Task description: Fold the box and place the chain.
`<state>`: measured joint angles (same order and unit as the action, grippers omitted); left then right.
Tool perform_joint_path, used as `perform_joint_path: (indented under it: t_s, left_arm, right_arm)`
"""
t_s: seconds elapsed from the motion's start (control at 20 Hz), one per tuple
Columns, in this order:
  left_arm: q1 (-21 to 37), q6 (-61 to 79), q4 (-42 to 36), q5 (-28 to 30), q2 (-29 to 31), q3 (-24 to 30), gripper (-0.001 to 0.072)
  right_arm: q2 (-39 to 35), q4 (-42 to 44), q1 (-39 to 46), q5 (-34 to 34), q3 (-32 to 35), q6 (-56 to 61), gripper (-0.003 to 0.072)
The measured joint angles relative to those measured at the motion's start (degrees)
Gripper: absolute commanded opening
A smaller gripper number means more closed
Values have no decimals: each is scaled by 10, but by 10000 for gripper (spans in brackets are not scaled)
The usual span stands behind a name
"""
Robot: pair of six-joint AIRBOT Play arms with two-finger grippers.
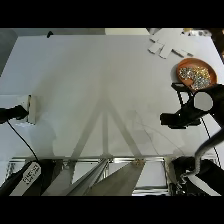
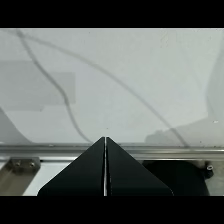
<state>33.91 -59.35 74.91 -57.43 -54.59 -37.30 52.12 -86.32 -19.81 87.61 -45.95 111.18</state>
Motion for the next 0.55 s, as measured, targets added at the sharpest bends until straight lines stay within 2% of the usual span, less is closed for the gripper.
perform_joint_path:
  t_s: [0.3, 0.55]
  left_arm:
    - [0, 57, -51, 71, -10, 0, 714]
    - [0, 67, -62, 86, -14, 0, 704]
  right_arm:
    - [0, 0, 0, 0, 0, 0, 13]
    - [0, 0, 0, 0, 0, 0, 13]
